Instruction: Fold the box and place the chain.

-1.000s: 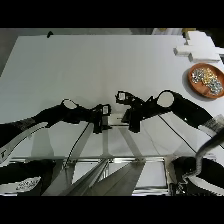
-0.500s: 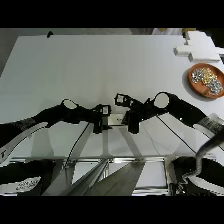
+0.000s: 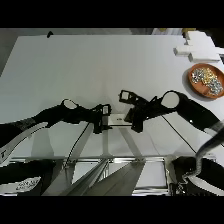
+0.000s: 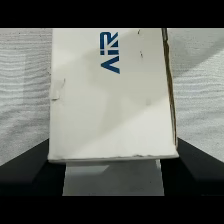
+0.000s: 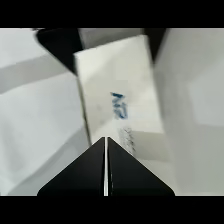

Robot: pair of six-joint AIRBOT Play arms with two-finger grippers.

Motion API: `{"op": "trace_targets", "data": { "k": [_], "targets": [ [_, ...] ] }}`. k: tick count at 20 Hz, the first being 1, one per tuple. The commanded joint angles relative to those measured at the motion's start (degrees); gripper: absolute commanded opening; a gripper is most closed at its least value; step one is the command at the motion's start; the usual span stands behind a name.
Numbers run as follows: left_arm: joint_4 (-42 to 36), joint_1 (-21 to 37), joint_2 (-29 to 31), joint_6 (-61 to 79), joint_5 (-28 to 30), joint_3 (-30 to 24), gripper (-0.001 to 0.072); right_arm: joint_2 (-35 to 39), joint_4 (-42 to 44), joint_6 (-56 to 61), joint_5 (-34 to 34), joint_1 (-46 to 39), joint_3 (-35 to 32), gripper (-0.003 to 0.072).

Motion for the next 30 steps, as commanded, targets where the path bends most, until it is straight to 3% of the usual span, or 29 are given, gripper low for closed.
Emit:
{"op": "trace_targets", "data": {
  "k": [1,5,7,11,30],
  "targets": [
    [0.2,0.0,0.0,0.2,0.0,0.0,0.0136,7.5,-6.8,14.1,4.1,-4.4,0.1,0.0020],
    [0.2,0.0,0.0,0.2,0.0,0.0,0.0136,9.9,-30.3,43.7,16.8,-10.0,-0.3,0.0019],
    [0.2,0.0,0.0,0.2,0.0,0.0,0.0136,9.9,-36.0,53.0,18.0,-14.0,-1.7,0.0019],
    [0.2,0.0,0.0,0.2,0.0,0.0,0.0136,9.9,-36.1,54.3,17.3,-19.6,-5.7,0.0019],
    [0.2,0.0,0.0,0.2,0.0,0.0,0.0136,9.9,-35.8,54.3,15.8,-19.8,-6.4,0.0020]
  ]
}}
